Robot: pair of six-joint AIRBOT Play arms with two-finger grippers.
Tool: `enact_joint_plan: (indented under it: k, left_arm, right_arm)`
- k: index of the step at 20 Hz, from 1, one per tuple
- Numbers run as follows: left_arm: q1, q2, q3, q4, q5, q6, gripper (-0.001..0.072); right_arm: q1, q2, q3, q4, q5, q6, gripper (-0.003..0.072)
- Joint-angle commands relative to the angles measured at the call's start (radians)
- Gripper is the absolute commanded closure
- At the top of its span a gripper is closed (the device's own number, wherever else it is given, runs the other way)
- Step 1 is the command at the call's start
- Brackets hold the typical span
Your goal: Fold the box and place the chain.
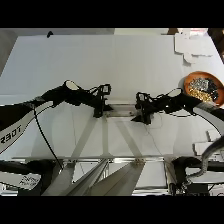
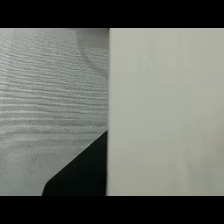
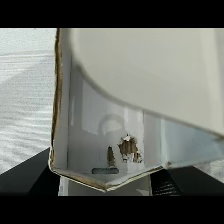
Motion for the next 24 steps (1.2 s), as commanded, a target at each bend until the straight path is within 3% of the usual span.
enact_joint_plan:
  k: [1, 15, 17, 19, 24]
  left_arm:
    - [0.000, 0.001, 0.001, 0.000, 0.001, 0.000, 0.0687]
    - [0.000, 0.001, 0.001, 0.000, 0.000, 0.000, 0.0686]
    - [0.000, 0.001, 0.001, 0.000, 0.001, 0.000, 0.0630]
    - [0.000, 0.001, 0.001, 0.000, 0.001, 0.000, 0.0497]
    - [0.004, 0.009, 0.001, 0.004, 0.012, 0.000, 0.0493]
  right_arm:
    - [0.001, -0.001, 0.000, 0.000, 0.000, 0.000, 0.0256]
    - [0.001, -0.001, 0.000, 0.000, 0.001, 0.000, 0.0256]
    - [0.001, -0.001, 0.000, 0.000, 0.000, 0.000, 0.0256]
    - [0.001, -0.001, 0.000, 0.000, 0.001, 0.000, 0.0256]
    - [0.001, -0.001, 0.000, 0.000, 0.001, 0.000, 0.0256]
